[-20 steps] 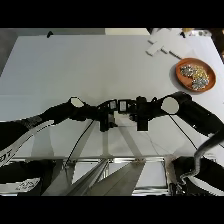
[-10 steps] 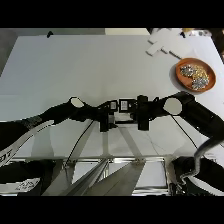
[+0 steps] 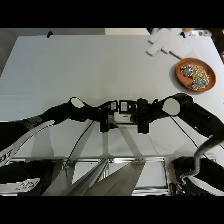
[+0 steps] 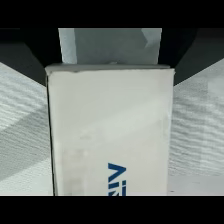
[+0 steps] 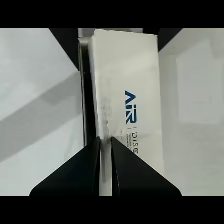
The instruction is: Fold the box and place the chain.
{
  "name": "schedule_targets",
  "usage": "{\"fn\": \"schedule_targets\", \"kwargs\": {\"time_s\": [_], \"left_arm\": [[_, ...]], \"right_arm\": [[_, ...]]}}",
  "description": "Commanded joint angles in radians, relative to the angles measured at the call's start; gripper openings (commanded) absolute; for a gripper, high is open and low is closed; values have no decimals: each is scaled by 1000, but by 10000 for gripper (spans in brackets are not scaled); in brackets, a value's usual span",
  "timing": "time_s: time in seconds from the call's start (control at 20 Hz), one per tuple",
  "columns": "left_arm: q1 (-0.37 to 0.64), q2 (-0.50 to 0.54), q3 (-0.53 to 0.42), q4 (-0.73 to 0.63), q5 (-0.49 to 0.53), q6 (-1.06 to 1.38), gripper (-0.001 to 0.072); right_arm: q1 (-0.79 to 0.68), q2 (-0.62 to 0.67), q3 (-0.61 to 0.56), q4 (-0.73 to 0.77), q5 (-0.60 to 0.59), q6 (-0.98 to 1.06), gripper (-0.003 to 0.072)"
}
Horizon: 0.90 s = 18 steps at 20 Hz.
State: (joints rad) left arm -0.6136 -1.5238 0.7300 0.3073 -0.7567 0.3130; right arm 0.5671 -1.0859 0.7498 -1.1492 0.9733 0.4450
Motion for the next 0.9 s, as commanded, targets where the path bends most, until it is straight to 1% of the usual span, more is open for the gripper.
{"fn": "schedule_targets", "kwargs": {"time_s": [0.0, 0.05, 0.1, 0.15, 0.25, 0.3, 0.35, 0.4, 0.55, 0.6, 0.65, 0.7, 0.75, 0.85], "left_arm": [[1, 0, 0, 0, 4, -3, 229], [1, 0, 0, 0, 4, -3, 229], [1, 0, 0, 0, 4, -3, 229], [1, 0, 0, 0, 4, -3, 229], [1, 0, 0, 0, 4, -3, 229], [1, 0, 0, 0, 4, -3, 229], [1, 0, 0, 0, 4, -3, 229], [1, 0, 0, -1, 4, -3, 229], [1, 0, 0, 0, 4, -3, 229], [1, 0, 0, 0, 5, -3, 229], [1, 0, 0, 0, 4, -3, 229], [1, 0, 0, 0, 4, -3, 229], [1, 0, 0, 0, 4, -3, 229], [1, 0, 0, 0, 4, -3, 229]], "right_arm": [[0, -1, -9, 15, 42, 3, 56], [0, -1, -9, 21, 45, 2, 77], [0, 0, -9, 27, 48, 2, 150], [0, 1, -9, 33, 48, 2, 202], [0, 12, -9, 33, 47, 2, 202], [0, 24, -9, 33, 43, 3, 219], [0, 40, -9, 37, 38, 3, 310], [0, 62, -9, 52, 32, 2, 344], [-2, 136, -9, 100, 11, 2, 342], [-14, 149, -9, 130, 6, 2, 334], [-42, 152, -9, 189, 6, 1, 264], [-77, 150, -11, 262, 6, -26, 75], [-119, 146, -20, 359, 5, -73, 11], [-195, 135, -58, 561, 7, -167, 11]]}}
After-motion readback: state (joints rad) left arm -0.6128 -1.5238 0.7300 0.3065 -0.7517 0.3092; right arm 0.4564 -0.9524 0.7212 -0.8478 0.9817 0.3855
